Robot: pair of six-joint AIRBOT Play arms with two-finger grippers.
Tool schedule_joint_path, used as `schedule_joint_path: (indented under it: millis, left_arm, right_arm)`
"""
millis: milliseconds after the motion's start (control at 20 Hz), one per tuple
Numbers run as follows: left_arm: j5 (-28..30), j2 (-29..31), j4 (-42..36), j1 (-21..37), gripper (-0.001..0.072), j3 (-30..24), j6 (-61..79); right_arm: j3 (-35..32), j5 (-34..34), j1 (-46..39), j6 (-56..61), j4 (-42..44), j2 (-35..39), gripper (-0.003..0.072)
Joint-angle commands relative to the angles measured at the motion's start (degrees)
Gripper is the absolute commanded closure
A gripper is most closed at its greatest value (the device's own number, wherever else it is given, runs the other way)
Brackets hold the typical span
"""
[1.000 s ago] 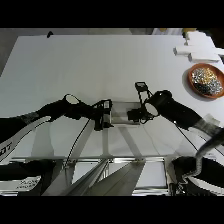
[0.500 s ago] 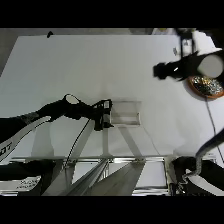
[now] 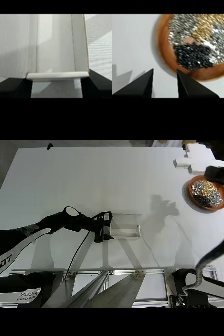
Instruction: Fold the box and place the chain.
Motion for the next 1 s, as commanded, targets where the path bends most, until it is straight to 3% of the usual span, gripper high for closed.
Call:
schedule_joint_path:
  millis: [0,100,250,950]
  left_arm:
    - [0.02,0.00,0.02,0.00,0.0506,0.00,0.00]
    - [0.02,0.00,0.02,0.00,0.0506,0.00,0.00]
    - [0.02,0.00,0.02,0.00,0.0506,0.00,0.00]
    - [0.02,0.00,0.02,0.00,0.0506,0.00,0.00]
  right_arm:
    - [0.28,1.38,-6.69,-0.35,1.20,-6.51,0.0403]
    - [0.28,1.20,-7.54,1.11,1.31,-9.33,0.0404]
    - [0.28,-1.25,-7.61,1.97,2.10,-13.00,0.0473]
    - [0.28,-4.57,-7.61,6.73,2.34,-18.14,0.0473]
